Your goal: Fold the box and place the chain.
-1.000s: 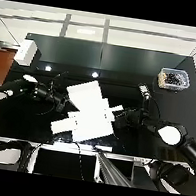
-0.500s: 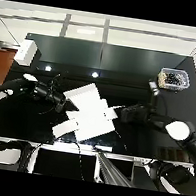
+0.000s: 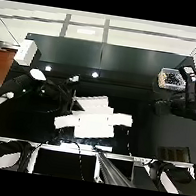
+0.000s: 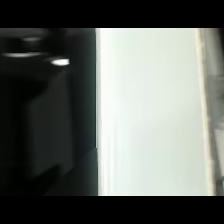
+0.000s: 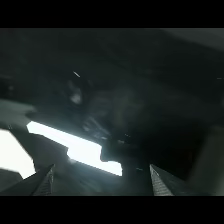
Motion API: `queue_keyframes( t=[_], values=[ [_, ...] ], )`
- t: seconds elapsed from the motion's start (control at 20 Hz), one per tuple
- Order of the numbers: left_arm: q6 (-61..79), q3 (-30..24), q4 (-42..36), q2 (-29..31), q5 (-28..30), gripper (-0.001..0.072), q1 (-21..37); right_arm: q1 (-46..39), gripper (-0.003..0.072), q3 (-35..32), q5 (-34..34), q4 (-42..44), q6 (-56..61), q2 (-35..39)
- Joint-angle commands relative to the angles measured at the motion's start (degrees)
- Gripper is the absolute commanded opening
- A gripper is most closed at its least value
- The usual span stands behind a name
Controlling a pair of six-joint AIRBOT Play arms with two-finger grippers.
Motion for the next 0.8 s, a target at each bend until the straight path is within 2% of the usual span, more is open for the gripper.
queue_keyframes(
  t=[0.0, 0.05, 0.1, 0.25, 0.45, 0.6, 0.75],
  values=[
    [4.2, 0.3, 3.0, 6.5, 18.5, 0.0026, -7.8, -2.2, 0.0687, 0.0, 2.7, -0.9, -12.6, 0.0],
    [4.0, 0.4, 2.8, 6.6, 21.8, 0.0029, -9.0, -2.2, 0.0687, -0.2, 2.3, -0.4, -14.9, 0.0],
    [3.7, 0.4, 2.8, 6.0, 22.6, 0.0029, -9.6, -2.2, 0.0687, -0.4, 2.0, 0.4, -16.9, 0.0],
    [3.7, 0.4, 3.0, 2.9, 17.8, 0.0028, -9.8, -2.1, 0.0688, -4.7, 4.8, 10.4, -34.8, 0.0],
    [2.4, 0.5, 3.6, -0.3, 17.3, 0.0028, -9.7, 0.7, 0.0689, -15.4, -5.2, 22.5, -47.4, 0.0],
    [2.4, 1.2, 4.2, -2.5, 14.9, 0.0028, -9.7, 4.8, 0.0688, -19.4, -8.6, 23.6, -55.3, 0.0],
    [2.4, 1.5, 5.0, -3.5, 14.2, 0.0029, -9.7, 9.2, 0.0688, -20.8, -9.6, 23.6, -57.4, -0.5]
  ],
)
